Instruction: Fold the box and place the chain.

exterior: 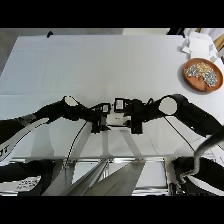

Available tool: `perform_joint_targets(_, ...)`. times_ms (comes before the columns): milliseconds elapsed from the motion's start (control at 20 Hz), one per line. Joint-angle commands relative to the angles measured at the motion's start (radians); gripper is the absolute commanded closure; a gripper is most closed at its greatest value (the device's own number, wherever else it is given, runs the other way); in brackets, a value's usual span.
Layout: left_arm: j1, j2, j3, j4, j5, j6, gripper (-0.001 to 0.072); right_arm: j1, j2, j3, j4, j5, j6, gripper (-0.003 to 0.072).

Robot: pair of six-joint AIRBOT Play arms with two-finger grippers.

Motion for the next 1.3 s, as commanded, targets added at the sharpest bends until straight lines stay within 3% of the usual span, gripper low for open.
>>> perform_joint_targets(0,0.001,0.001,0.000,0.000,0.000,0.001,0.0502,0.000,0.051,0.001,0.002,-0.016,0.000,0.0336)
perform_joint_targets(150,0.001,0.001,0.000,0.000,0.000,0.001,0.0502,-0.005,0.086,0.001,0.064,-0.023,0.003,0.0350)
perform_joint_targets(250,0.001,0.001,0.000,0.000,0.000,0.001,0.0502,-0.033,0.083,-0.014,0.242,-0.043,-0.020,0.0384)
perform_joint_targets(350,0.001,0.001,0.000,0.000,0.000,0.001,0.0502,-0.066,0.083,-0.068,0.414,-0.119,-0.075,0.0639)
perform_joint_targets(400,0.001,0.001,0.000,0.000,0.000,0.001,0.0502,-0.079,0.083,-0.106,0.481,-0.166,-0.084,0.0667)
perform_joint_targets(700,0.001,0.001,0.000,0.000,0.000,0.001,0.0502,-0.090,0.063,-0.257,0.583,-0.246,-0.095,0.0668)
perform_joint_targets(850,0.001,0.001,0.000,0.000,0.000,0.001,0.0502,-0.090,0.031,-0.277,0.684,-0.221,-0.164,0.0668)
perform_joint_targets(1250,0.001,0.001,0.000,0.000,0.000,0.001,0.0502,-0.082,0.022,-0.294,0.687,-0.193,-0.170,0.0668)
